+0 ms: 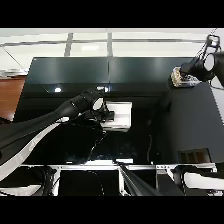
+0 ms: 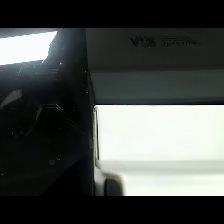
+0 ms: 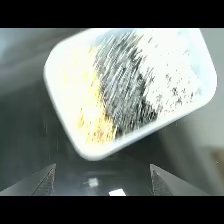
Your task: Fold the box and place the chain.
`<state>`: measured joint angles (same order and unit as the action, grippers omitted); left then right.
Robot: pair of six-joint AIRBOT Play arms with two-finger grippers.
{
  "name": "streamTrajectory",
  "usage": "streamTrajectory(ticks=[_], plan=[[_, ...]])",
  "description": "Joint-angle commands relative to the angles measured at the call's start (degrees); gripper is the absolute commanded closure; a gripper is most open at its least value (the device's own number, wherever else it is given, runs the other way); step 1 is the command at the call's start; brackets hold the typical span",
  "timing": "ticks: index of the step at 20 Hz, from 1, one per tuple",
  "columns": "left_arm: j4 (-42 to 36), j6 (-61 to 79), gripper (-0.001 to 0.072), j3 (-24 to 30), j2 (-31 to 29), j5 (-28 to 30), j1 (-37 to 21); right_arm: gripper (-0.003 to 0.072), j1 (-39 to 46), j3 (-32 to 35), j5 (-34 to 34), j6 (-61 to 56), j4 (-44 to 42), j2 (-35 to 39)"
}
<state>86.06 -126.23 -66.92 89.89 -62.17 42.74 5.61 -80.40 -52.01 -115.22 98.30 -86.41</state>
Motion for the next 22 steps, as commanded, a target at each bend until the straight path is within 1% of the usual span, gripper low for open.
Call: streamTrajectory(ticks=[1, 3, 4, 5, 6, 9, 11, 15, 20, 22], plan=[[0.0, 0.0, 0.0683, -0.02, 0.0, -0.04, 0.0, -0.0034, 5.57, -12.52, -4.15, -9.57, -11.34, -10.54], [0.0, 0.0, 0.0682, -0.02, 0.0, -0.04, 0.0, -0.0023, 8.17, -17.11, -5.73, -11.69, -21.99, -14.69], [0.0, 0.0, 0.0682, -0.02, 0.0, -0.04, 0.0, 0.0085, 9.38, -17.68, -5.77, -11.69, -26.43, -15.98], [0.0, 0.0, 0.0682, -0.02, 0.0, -0.04, 0.0, 0.0085, 10.49, -17.68, -6.14, -11.72, -29.83, -17.0], [0.0, 0.0, 0.0682, -0.02, 0.0, -0.04, 0.0, 0.0085, 11.19, -17.68, -6.86, -11.72, -31.1, -17.81], [-0.02, 0.0, 0.0682, -0.02, 0.0, -0.02, 0.0, 0.0085, 11.65, -17.68, -7.43, -11.72, -30.29, -18.86], [0.0, 0.0, 0.0682, -0.02, 0.0, 0.0, 0.0, 0.0085, 11.47, -17.68, -5.75, -11.67, -31.26, -19.23], [0.0, 0.0, 0.0682, -0.02, 0.0, -0.02, 0.0, 0.0085, 10.93, -17.68, -5.35, -10.64, -31.19, -20.06], [0.0, 0.0, 0.0682, -0.02, 0.0, 0.0, 0.0, 0.0086, 10.93, -17.68, -1.73, -10.64, -31.21, -20.52], [0.0, 0.0, 0.0682, -0.02, 0.0, -0.02, 0.0, 0.0087, 10.78, -17.68, -1.68, -10.43, -32.15, -21.14]])
